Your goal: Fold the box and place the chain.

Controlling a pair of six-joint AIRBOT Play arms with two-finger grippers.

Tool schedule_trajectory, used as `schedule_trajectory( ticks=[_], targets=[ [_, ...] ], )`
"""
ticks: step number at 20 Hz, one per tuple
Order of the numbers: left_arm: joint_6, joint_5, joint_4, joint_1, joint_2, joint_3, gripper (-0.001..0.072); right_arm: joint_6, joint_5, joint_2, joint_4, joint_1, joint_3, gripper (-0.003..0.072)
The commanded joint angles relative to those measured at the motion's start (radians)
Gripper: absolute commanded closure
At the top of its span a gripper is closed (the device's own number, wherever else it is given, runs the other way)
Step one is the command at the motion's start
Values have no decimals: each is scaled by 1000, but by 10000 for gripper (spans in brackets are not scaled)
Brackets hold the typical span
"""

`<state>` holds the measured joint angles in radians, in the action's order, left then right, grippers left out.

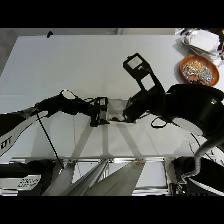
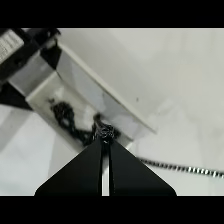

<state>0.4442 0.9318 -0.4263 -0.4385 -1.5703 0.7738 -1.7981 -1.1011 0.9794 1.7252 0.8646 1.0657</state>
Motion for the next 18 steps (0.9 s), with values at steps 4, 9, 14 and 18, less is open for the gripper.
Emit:
schedule_trajectory(
  ticks=[4, 9, 14, 18],
  targets=[
    [0, 0, 0, 0, 1, 1, 436, 29, -62, 139, -37, 0, 0, 659],
    [0, 0, 0, 0, 1, 1, 436, 73, -63, 268, -109, -1, 0, 572],
    [0, 0, 0, 0, 1, 1, 436, 73, -74, 256, -135, -64, 0, 414],
    [0, 0, 0, 0, 1, 1, 436, 83, -96, 119, -122, -166, 1, 417]
  ],
)
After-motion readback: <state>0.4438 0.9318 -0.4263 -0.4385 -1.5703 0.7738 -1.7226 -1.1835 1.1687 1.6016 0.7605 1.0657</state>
